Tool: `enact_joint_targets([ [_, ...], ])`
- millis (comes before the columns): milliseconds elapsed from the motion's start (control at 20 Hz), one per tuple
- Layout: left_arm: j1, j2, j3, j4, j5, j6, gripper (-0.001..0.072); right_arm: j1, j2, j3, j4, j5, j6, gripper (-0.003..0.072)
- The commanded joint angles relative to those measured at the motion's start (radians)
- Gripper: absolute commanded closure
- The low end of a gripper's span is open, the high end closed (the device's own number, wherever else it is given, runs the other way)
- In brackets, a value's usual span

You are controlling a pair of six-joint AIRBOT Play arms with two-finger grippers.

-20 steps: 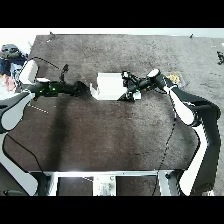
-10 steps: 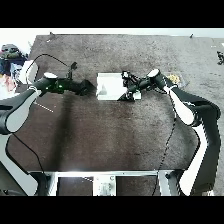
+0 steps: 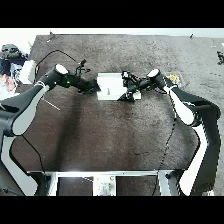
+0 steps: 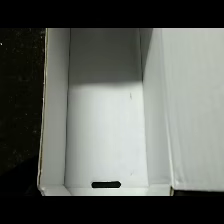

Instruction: Fold the box and place the chain.

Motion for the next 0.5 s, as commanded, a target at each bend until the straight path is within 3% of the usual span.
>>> enact_joint_targets([
  [0, -0.051, 0.001, 0.056, 0.208, 0.026, -0.187, 0.0283, 0.0, 0.0, 0.001, 0.0, 0.0, 0.0, 0.0236],
  [300, -0.138, 0.0, 0.063, 0.41, 0.108, -0.418, 0.0285, 0.0, 0.0, 0.001, 0.0, 0.0, 0.0, 0.0236],
  [450, -0.159, -0.003, 0.063, 0.493, 0.101, -0.5, 0.0286, 0.0, 0.0, 0.001, 0.0, 0.0, 0.0, 0.0236],
])
